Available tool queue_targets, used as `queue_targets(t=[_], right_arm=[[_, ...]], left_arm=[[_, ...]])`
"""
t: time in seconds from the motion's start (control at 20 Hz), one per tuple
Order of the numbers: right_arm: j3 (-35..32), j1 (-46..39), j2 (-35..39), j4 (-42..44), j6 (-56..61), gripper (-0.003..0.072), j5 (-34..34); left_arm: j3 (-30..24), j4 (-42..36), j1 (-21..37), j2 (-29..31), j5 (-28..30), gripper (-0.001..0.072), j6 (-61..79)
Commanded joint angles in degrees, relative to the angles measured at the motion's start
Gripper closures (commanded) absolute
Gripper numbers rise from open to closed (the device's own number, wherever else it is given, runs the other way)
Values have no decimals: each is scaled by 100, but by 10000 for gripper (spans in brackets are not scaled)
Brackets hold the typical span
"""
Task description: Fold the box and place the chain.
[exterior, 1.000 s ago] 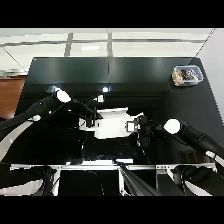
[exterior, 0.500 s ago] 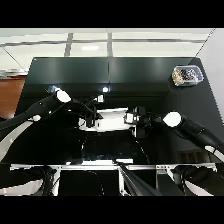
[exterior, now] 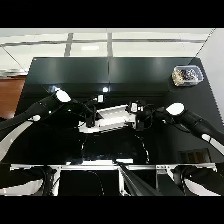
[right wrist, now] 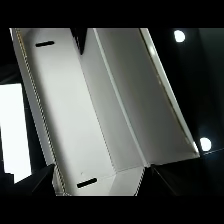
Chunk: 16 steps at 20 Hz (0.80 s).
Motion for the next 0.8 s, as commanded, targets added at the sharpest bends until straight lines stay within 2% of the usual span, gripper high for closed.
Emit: queue_targets(t=[0.0, 0.25, 0.5, 0.75], right_arm=[[120, -160, -275, 166, -188, -16, 221], [120, -310, -280, 140, -212, -15, 352], [118, -13, -337, 68, -326, -16, 704], [116, 332, -614, -498, 35, -16, 638]], left_arm=[[2, 11, -4, 0, -42, 683, 13], [2, 11, -4, 0, -42, 683, 13], [2, 11, -4, 0, -44, 683, 13], [2, 11, -4, 0, -63, 683, 13]])
